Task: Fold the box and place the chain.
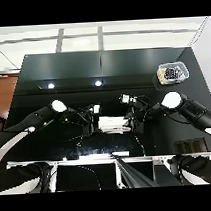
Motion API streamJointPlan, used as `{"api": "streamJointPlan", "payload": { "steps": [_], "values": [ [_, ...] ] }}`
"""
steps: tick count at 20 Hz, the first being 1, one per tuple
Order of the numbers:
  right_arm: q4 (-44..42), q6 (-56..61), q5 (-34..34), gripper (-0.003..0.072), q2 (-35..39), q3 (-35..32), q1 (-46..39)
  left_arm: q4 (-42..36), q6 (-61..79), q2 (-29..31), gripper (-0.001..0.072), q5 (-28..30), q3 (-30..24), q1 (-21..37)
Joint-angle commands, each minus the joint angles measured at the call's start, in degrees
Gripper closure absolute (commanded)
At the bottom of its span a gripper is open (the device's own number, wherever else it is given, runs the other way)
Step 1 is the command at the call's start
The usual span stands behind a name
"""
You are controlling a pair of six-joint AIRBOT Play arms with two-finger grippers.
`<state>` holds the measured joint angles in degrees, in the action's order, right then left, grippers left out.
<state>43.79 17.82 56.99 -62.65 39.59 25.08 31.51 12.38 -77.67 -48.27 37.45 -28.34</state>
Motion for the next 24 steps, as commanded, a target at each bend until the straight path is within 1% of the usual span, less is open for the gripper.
{"api": "streamJointPlan", "payload": {
  "steps": [1,10,14,19,24],
  "values": [
    [-0.22,0.00,0.00,0.0326,0.00,0.00,0.04,0.02,0.02,-0.04,0.0226,0.00,-0.02,-0.02],
    [-0.17,-0.02,-0.15,0.0326,-0.13,-0.55,0.04,0.02,0.04,-0.04,0.0226,0.00,-0.02,-0.02],
    [-0.20,0.00,-1.70,0.0325,-0.17,-2.27,0.04,0.02,0.02,-0.04,0.0226,0.00,-0.02,-0.02],
    [-0.17,-0.02,-2.78,0.0326,-0.20,-2.67,0.07,0.02,0.02,-0.04,0.0226,0.00,-0.02,-0.02],
    [-0.11,-0.02,-5.81,0.0326,-0.70,-3.06,2.62,0.00,0.02,-0.04,0.0226,0.00,-0.02,-0.02]
  ]
}}
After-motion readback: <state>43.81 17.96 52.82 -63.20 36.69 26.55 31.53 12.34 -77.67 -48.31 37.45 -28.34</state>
